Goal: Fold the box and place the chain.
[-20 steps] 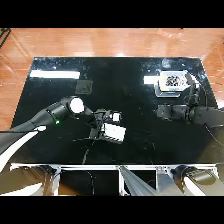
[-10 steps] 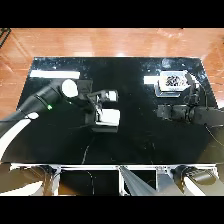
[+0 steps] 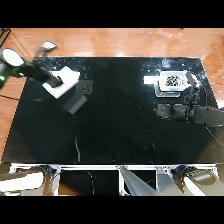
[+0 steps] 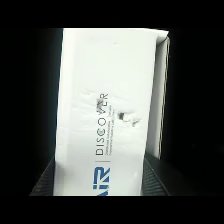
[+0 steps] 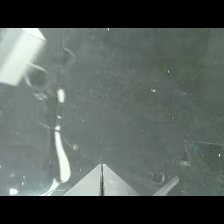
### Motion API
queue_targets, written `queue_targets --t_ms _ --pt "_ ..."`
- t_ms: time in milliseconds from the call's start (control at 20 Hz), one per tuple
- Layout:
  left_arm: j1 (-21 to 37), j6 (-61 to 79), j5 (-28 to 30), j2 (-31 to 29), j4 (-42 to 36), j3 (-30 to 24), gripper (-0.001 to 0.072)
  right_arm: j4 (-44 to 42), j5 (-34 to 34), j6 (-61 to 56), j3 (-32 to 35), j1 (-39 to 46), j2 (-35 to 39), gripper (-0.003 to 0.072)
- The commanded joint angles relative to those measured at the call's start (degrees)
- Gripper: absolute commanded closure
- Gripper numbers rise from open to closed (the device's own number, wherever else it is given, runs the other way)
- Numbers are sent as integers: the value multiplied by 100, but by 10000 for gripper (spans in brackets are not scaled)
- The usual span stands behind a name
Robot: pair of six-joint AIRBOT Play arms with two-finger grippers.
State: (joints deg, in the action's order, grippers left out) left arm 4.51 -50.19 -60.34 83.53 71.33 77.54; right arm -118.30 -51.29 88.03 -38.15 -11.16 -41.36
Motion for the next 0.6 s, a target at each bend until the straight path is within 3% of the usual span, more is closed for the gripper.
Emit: queue_targets --t_ms 0,200,300,550 --pt "1128 -1027 87 852 -42 1119 688 -13 136 -2 -2 -4 0 670" --pt "1672 -1198 -485 2175 -39 2769 688 -17 133 -2 -2 -4 0 670" --pt "1788 -1211 -695 2640 59 3289 688 -46 131 -4 -2 -4 0 670" --pt "1873 -1209 -732 3158 -35 3442 686 -61 140 -35 -2 -4 0 670"
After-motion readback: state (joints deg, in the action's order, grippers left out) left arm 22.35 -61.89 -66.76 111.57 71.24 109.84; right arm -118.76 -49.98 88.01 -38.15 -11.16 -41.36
